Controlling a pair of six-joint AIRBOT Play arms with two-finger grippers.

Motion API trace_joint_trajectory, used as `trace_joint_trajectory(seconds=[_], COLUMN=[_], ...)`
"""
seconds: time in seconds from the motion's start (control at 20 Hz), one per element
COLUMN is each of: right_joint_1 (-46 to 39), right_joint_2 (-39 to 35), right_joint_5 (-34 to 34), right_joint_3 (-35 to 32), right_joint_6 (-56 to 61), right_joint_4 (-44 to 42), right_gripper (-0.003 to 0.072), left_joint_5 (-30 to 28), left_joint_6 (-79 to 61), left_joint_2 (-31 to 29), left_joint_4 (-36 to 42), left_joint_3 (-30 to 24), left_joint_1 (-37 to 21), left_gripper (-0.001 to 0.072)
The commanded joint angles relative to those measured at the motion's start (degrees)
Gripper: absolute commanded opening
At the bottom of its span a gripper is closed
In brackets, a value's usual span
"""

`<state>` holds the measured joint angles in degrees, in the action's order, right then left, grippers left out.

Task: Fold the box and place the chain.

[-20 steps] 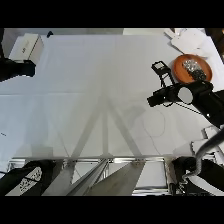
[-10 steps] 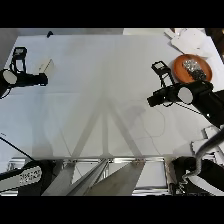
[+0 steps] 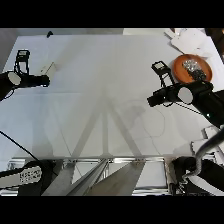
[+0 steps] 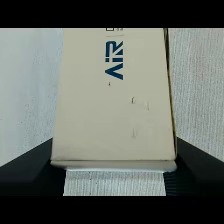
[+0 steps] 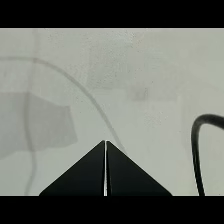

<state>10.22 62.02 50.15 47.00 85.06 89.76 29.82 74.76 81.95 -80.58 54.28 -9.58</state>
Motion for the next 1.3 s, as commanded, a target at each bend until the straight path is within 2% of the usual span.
trace_joint_trajectory(seconds=[0.0,0.05,0.1,0.4,0.65,0.9,1.1,1.25], right_joint_1=[0.02,0.02,0.02,0.02,0.02,0.02,0.02,0.02], right_joint_2=[-0.04,-0.04,-0.04,-0.04,-0.04,-0.04,-0.04,-0.04], right_joint_5=[0.00,0.00,0.00,0.00,0.00,0.00,0.00,0.00], right_joint_3=[0.04,0.04,0.04,0.02,0.04,0.04,0.02,0.02], right_joint_6=[0.00,0.00,0.00,0.00,0.00,0.00,0.00,0.00], right_joint_4=[-0.02,-0.02,-0.02,-0.02,-0.02,-0.02,-0.02,-0.02], right_gripper=[0.0011,0.0011,0.0011,0.0011,0.0011,0.0011,0.0011,0.0011], left_joint_5=[2.56,2.86,2.99,6.86,7.72,11.76,14.01,12.35], left_joint_6=[-0.15,-0.13,-0.11,-0.15,0.04,0.26,0.26,0.26], left_joint_2=[0.09,0.09,0.09,-1.42,-9.49,-15.39,-16.65,-16.76], left_joint_4=[-0.02,-0.02,-0.02,-0.11,-0.22,1.09,1.62,1.68], left_joint_3=[0.02,0.02,0.02,0.02,0.02,0.02,0.02,0.02], left_joint_1=[-0.07,-0.07,-0.07,-0.07,-0.07,-0.02,0.04,0.04], left_gripper=[0.0587,0.0671,0.0708,0.0708,0.0702,0.0702,0.0702,0.0702])
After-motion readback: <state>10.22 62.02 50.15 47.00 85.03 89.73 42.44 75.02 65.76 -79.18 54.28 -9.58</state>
